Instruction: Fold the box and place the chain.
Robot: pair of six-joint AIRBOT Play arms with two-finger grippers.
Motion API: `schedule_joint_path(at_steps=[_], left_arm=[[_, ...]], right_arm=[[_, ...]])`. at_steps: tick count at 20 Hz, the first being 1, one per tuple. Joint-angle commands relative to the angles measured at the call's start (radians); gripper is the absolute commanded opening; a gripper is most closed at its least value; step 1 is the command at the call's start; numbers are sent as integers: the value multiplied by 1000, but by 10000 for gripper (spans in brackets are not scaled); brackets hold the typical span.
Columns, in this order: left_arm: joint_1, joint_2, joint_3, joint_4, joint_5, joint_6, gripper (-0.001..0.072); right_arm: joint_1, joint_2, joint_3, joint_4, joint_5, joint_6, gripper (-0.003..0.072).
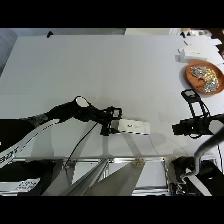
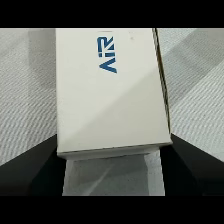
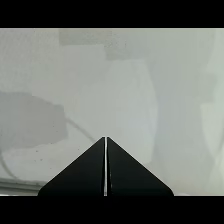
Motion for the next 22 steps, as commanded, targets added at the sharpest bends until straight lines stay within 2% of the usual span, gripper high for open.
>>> schedule_joint_path(at_steps=[1, 2, 6, 9, 12, 16, 19, 22], left_arm=[[0, 3, 1, 0, -1, 0, 75], [2, 13, 1, 0, 0, -3, 6], [43, 154, 1, 13, 0, -224, 3], [137, 320, 1, 130, 2, -445, 3], [285, 494, 1, 267, 4, -669, 3], [511, 669, 1, 365, 4, -927, 3], [674, 743, 1, 436, 4, -1013, 3], [818, 760, 1, 527, 3, -1139, 2]], right_arm=[[0, 0, 0, 0, 1, 0, 23], [0, 0, 0, 0, 1, 0, 23], [0, 0, 0, 0, 1, 0, 23], [0, 0, 0, 0, 1, 0, 23], [0, 0, 0, 0, 1, 0, 23], [0, 0, 0, 0, 1, 0, 23], [0, 0, 0, 0, 1, 0, 23], [0, 0, 0, 0, 1, 0, 23]])
